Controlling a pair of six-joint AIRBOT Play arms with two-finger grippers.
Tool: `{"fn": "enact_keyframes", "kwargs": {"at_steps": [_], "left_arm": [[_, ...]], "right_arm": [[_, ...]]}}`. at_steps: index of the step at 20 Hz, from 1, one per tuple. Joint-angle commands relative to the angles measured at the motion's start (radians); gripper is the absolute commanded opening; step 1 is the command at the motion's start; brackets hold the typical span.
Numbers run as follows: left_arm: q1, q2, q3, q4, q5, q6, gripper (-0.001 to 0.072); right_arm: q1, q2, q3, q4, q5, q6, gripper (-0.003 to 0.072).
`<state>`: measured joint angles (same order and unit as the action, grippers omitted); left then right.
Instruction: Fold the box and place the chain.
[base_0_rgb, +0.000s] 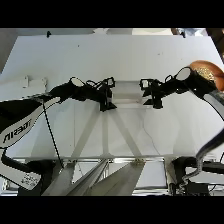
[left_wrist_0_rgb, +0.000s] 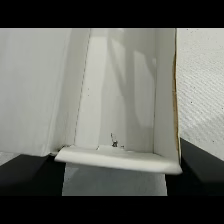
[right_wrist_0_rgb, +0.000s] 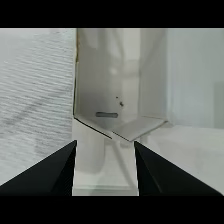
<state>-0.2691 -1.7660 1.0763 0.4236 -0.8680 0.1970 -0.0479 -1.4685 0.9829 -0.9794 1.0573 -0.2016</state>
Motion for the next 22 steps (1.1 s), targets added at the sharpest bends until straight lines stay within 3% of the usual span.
{"fn": "enact_keyframes", "kwargs": {"at_steps": [1, 4, 7, 12, 18, 20, 22], "left_arm": [[0.000, 0.000, 0.000, 0.000, 0.000, 0.000, 0.0019], [0.000, 0.000, 0.000, 0.000, 0.000, 0.000, 0.0019], [0.000, 0.000, 0.000, 0.000, 0.000, 0.000, 0.0019], [0.000, 0.000, 0.000, 0.000, 0.000, 0.000, 0.0019], [0.000, 0.000, 0.000, 0.000, 0.000, 0.000, 0.0019], [0.000, 0.000, 0.000, 0.000, 0.000, 0.000, 0.0019], [0.000, 0.000, 0.000, 0.000, 0.000, 0.000, 0.0019]], "right_arm": [[0.011, -0.035, 0.000, -0.006, -0.001, -0.017, 0.0391], [0.011, -0.042, 0.000, 0.019, -0.009, -0.017, 0.0331], [0.011, -0.047, 0.000, 0.081, -0.034, -0.017, 0.0327], [0.011, -0.047, 0.000, 0.100, -0.047, -0.017, 0.0168], [0.011, -0.047, 0.000, 0.165, -0.051, -0.017, 0.0168], [0.011, -0.047, 0.000, 0.203, -0.054, -0.017, 0.0182], [0.011, -0.049, 0.000, 0.195, -0.065, -0.016, 0.0459]]}}
